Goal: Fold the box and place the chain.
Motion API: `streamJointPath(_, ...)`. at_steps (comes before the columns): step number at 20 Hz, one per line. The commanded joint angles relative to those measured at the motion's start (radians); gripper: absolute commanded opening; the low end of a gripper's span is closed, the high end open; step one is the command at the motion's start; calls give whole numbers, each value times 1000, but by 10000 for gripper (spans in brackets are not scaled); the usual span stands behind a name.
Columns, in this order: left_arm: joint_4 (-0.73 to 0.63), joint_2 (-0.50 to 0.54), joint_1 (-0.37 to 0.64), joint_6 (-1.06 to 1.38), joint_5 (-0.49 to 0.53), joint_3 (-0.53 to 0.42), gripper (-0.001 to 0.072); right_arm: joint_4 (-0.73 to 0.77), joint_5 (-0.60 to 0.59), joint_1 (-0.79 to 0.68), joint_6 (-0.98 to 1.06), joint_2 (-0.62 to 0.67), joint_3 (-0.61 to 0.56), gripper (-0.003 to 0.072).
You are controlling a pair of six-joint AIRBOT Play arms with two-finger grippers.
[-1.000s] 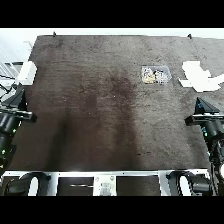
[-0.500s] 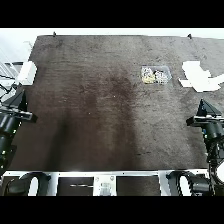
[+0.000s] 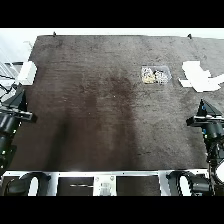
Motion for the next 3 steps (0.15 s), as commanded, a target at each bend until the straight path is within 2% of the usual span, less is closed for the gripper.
streamJointPath(1, 0, 1, 0, 0, 0, 0, 18, 0, 0, 0, 0, 1, 0, 4)
streamJointPath(3, 0, 1, 0, 0, 0, 0, 18, 0, 0, 0, 0, 1, 0, 4)
